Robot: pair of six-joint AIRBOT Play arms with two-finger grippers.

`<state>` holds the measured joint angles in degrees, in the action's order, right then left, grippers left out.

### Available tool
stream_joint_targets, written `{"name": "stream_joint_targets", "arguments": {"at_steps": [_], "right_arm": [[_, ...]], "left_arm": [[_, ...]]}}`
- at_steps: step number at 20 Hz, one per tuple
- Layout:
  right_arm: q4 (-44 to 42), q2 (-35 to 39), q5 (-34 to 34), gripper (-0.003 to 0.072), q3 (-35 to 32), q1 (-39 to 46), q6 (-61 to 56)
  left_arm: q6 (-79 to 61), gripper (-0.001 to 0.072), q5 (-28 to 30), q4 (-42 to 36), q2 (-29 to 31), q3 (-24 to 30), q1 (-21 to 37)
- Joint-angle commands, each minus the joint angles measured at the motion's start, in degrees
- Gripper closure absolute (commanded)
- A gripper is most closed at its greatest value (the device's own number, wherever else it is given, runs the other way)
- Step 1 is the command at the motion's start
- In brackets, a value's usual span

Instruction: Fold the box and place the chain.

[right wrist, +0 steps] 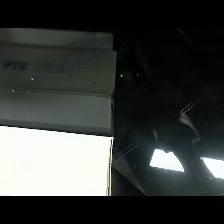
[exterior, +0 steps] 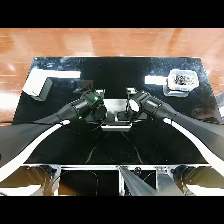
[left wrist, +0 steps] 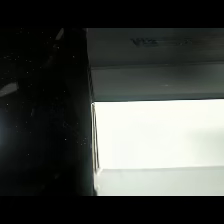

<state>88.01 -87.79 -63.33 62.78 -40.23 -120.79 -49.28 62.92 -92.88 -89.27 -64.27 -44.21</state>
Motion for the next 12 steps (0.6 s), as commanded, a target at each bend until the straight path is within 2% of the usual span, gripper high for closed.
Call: {"name": "stream_joint_targets", "arguments": {"at_steps": [1,5,6,7,10,11,12], "right_arm": [[-1.2,0.0,0.5,0.0654,0.0,0.0,1.6],[-2.3,0.0,0.7,0.0652,0.0,0.0,2.2],[-2.4,0.0,0.9,0.0555,0.0,0.0,2.2],[-2.5,0.0,0.9,0.0373,0.0,0.0,2.1],[-2.5,0.0,0.8,0.0376,0.0,0.0,2.1],[-2.5,0.0,0.9,0.0476,0.0,0.0,2.2],[-2.5,0.0,0.9,0.0609,0.0,0.0,2.9]], "left_arm": [[-0.2,0.0689,-0.1,0.0,0.0,0.0,0.0],[-0.2,0.0689,-0.1,0.0,0.0,0.0,0.0],[-0.2,0.0689,-0.1,0.0,0.0,0.0,0.0],[-0.2,0.0689,0.0,0.0,0.0,0.0,0.0],[-0.2,0.0689,-0.1,0.0,0.0,0.0,0.0],[-0.2,0.0689,-0.1,0.0,0.0,0.0,0.0],[-0.2,0.0689,-0.1,0.0,0.0,0.0,0.0]]}}
